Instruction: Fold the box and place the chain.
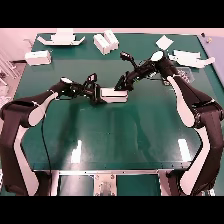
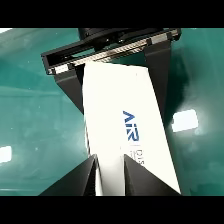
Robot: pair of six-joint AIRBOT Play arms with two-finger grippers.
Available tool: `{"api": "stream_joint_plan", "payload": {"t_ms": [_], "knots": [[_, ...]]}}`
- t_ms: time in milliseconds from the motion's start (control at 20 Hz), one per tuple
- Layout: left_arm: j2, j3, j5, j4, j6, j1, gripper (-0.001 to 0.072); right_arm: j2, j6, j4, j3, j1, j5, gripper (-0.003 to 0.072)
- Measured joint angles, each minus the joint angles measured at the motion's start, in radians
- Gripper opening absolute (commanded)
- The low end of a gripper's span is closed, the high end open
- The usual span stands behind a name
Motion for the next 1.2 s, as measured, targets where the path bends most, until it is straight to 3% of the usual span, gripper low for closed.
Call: {"api": "stream_joint_plan", "payload": {"t_ms": [1200], "knots": [[0.000, 0.000, -0.001, 0.000, 0.000, 0.000, 0.0632, 0.051, -0.051, -0.020, -0.014, 0.000, -0.092, 0.0186]]}}
